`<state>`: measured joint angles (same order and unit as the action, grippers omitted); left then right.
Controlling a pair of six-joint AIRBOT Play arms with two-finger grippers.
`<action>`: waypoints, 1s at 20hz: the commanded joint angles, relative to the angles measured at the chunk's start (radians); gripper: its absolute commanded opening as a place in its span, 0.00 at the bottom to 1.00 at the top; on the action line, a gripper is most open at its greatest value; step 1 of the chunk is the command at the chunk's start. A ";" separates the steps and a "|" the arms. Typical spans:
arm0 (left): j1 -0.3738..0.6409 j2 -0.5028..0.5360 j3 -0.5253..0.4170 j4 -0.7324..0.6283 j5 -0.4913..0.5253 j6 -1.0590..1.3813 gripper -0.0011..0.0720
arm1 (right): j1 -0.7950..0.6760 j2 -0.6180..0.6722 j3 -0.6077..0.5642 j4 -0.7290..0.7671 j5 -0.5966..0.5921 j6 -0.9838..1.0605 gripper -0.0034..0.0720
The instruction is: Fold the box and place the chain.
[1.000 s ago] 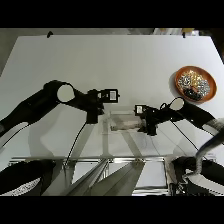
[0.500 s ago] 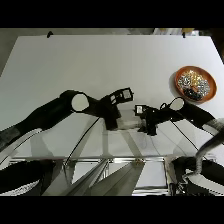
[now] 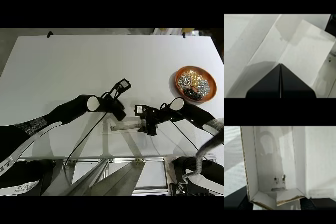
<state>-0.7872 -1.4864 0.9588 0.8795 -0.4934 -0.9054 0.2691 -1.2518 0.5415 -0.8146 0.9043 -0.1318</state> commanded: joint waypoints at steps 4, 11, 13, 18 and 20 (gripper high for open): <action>0.032 0.169 0.000 0.117 -0.118 -0.020 0.02 | 0.000 0.001 0.001 0.000 0.000 0.000 0.47; 0.058 0.297 -0.018 0.234 -0.476 -0.074 0.02 | 0.000 0.001 0.000 0.000 0.000 0.000 0.47; 0.060 0.297 -0.074 0.207 -0.410 -0.074 0.02 | 0.000 0.001 0.001 0.000 0.000 0.000 0.47; 0.066 0.296 -0.192 0.175 -0.314 -0.056 0.02 | 0.000 0.001 0.001 0.000 0.000 0.000 0.47; 0.078 0.290 -0.203 0.175 -0.314 -0.051 0.02 | 0.000 0.001 0.001 0.000 0.000 0.000 0.47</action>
